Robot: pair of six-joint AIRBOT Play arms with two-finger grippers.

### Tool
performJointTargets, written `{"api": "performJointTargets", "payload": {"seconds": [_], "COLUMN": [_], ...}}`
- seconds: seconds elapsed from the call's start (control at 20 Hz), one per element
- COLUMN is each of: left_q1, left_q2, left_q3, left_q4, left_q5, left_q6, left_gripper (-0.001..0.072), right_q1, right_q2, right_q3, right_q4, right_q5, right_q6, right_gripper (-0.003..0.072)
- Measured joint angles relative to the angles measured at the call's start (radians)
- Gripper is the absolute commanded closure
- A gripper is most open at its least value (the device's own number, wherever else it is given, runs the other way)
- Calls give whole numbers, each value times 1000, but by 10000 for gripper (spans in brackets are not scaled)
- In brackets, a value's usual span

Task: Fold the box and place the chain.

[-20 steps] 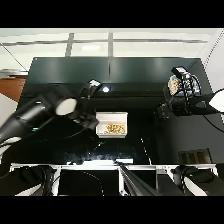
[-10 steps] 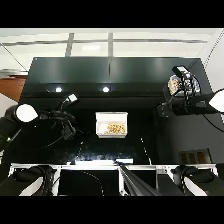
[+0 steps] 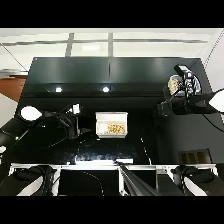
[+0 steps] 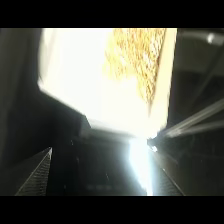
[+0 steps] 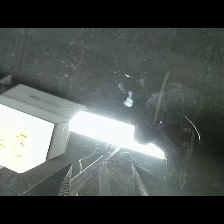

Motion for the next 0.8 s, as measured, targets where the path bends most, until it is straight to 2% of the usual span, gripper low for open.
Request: {"api": "performJointTargets", "payload": {"seconds": [0.45,0.8], "left_q1": [-4,-18], "left_q2": [-156,-216], "left_q3": [7,2], "left_q4": [-42,-127], "left_q5": [-13,-27], "left_q6": [100,122], "left_gripper": [8,0], "right_q1": [0,0], "right_q2": [0,0], "right_q3": [0,0], "right_q4": [2,0], "right_q5": [-5,-62], "right_q6": [4,4], "right_gripper": [237,237]}}
